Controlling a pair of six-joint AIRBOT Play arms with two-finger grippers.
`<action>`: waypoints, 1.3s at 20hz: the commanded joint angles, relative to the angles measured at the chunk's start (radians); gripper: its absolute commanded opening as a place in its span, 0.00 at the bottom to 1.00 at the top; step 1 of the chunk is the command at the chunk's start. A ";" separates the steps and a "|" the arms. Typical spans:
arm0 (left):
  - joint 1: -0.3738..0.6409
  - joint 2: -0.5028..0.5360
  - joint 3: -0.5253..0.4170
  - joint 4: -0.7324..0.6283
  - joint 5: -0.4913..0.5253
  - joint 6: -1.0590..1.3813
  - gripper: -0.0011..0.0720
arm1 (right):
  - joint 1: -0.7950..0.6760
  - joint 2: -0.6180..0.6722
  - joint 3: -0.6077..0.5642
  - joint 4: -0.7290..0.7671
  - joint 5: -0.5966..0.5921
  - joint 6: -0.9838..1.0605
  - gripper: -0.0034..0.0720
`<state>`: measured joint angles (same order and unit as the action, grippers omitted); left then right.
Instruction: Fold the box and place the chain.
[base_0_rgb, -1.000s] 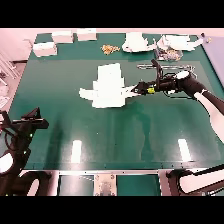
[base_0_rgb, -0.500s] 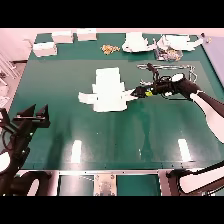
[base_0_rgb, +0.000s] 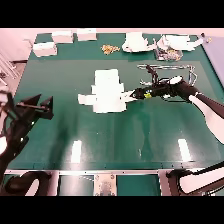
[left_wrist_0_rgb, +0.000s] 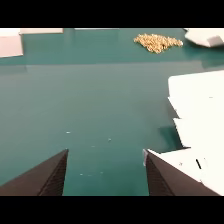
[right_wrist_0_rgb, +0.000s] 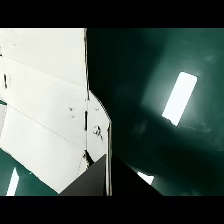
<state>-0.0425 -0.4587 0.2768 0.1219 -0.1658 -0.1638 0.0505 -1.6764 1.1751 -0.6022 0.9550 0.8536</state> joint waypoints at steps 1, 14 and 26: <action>0.001 -0.222 0.141 0.003 -0.060 0.088 0.75 | 0.005 0.031 -0.035 0.042 -0.073 -0.002 0.04; 0.096 -0.634 0.444 0.005 -0.453 0.195 0.75 | 0.004 0.033 -0.046 0.034 -0.094 -0.058 0.04; 0.136 -1.294 1.068 0.217 -0.968 -0.185 0.69 | 0.004 0.033 -0.046 0.034 -0.094 -0.080 0.05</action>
